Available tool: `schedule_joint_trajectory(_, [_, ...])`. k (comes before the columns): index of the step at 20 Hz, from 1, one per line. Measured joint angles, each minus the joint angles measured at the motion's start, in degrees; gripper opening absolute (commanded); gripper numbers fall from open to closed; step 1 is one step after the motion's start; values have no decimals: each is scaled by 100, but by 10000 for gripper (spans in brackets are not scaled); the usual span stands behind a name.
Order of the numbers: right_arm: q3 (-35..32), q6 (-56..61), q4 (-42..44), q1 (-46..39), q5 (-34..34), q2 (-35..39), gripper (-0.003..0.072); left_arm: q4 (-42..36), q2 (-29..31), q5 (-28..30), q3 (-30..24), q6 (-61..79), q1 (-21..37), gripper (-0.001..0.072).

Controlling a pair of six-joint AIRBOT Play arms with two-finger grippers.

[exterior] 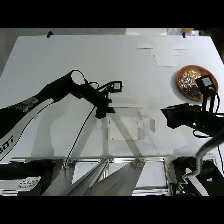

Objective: Fold the box and place the chain.

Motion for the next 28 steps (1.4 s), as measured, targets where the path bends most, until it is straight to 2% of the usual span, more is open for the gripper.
schedule_joint_trajectory(7, [59, -131, -4, 0, -57, -2, 302, -11, -267, 595, 0, 164, -4, 1])
schedule_joint_trajectory(28, [59, -157, -199, 0, -61, -2, 302, 114, -422, 844, 4, 629, -129, 2])
